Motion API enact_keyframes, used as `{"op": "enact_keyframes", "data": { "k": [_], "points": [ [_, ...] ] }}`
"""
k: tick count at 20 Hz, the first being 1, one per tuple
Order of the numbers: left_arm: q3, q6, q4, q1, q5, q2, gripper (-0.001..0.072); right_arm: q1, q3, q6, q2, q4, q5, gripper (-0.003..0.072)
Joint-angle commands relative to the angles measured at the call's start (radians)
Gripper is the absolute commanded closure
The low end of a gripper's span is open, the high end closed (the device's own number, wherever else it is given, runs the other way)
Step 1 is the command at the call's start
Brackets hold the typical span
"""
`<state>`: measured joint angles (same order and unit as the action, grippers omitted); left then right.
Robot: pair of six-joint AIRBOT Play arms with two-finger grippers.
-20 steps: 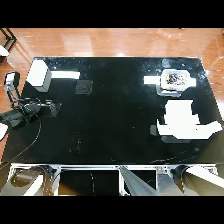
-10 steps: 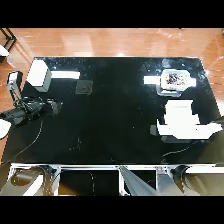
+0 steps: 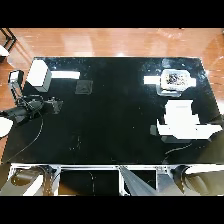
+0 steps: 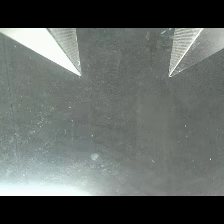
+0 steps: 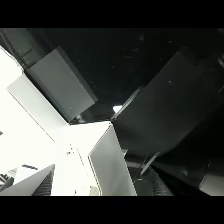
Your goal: Fold the box and place the chain.
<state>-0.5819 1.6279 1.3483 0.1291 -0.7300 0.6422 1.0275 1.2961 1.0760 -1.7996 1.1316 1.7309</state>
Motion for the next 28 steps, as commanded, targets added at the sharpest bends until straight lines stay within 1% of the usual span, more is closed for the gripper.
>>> {"op": "enact_keyframes", "data": {
  "k": [1,2,3,4,6,7,8,9,12,13,14,19,22,26,28],
  "points": [
    [0.0,0.0,0.001,-0.001,0.002,0.001,0.007,-0.002,0.002,-0.008,-0.006,0.001,-0.003,-0.0015],
    [0.0,0.0,0.001,-0.001,0.002,0.002,0.007,-0.002,0.002,-0.012,-0.006,-0.003,-0.003,-0.0007],
    [0.0,0.0,0.001,-0.001,0.002,0.002,0.0069,-0.002,0.002,-0.015,-0.006,-0.006,-0.003,0.016],
    [0.0,0.0,0.001,-0.001,0.002,0.003,0.007,-0.002,0.002,-0.017,-0.006,-0.006,-0.003,0.0212],
    [0.0,0.0,0.001,-0.001,0.002,0.009,0.007,-0.002,0.002,-0.034,-0.006,-0.007,0.002,0.0215],
    [0.0,0.0,0.0,-0.001,0.002,0.011,0.007,-0.002,0.002,-0.042,-0.006,-0.014,0.006,0.0242],
    [0.0,0.0,0.0,-0.001,0.002,0.014,0.007,-0.002,0.002,-0.054,-0.006,-0.025,0.011,0.0434],
    [0.0,0.0,0.0,-0.001,0.002,0.016,0.007,-0.002,0.002,-0.063,-0.006,-0.037,0.013,0.0454],
    [0.0,0.0,0.0,-0.001,0.001,0.024,0.007,-0.002,0.001,-0.068,-0.006,-0.043,0.018,0.0457],
    [0.0,0.0,0.0,-0.001,0.001,0.026,0.007,-0.002,0.001,-0.077,-0.006,-0.044,0.021,0.0575],
    [0.0,0.0,0.0,-0.001,0.001,0.026,0.007,-0.002,0.001,-0.082,-0.006,-0.051,0.022,0.066],
    [0.0,0.0,0.0,-0.001,0.001,0.026,0.0069,-0.005,-0.007,-0.093,-0.006,-0.149,0.065,0.0659],
    [0.0,0.0,-0.008,-0.001,0.0,0.026,0.007,-0.035,-0.042,-0.093,-0.005,-0.182,0.095,0.0659],
    [0.0,0.0,-0.037,0.0,-0.007,0.026,0.007,-0.129,-0.108,-0.095,0.011,-0.232,0.102,0.0659],
    [0.0,-0.001,-0.066,0.0,-0.008,0.026,0.007,-0.192,-0.127,-0.113,0.027,-0.305,0.082,0.0659]
  ]
}}
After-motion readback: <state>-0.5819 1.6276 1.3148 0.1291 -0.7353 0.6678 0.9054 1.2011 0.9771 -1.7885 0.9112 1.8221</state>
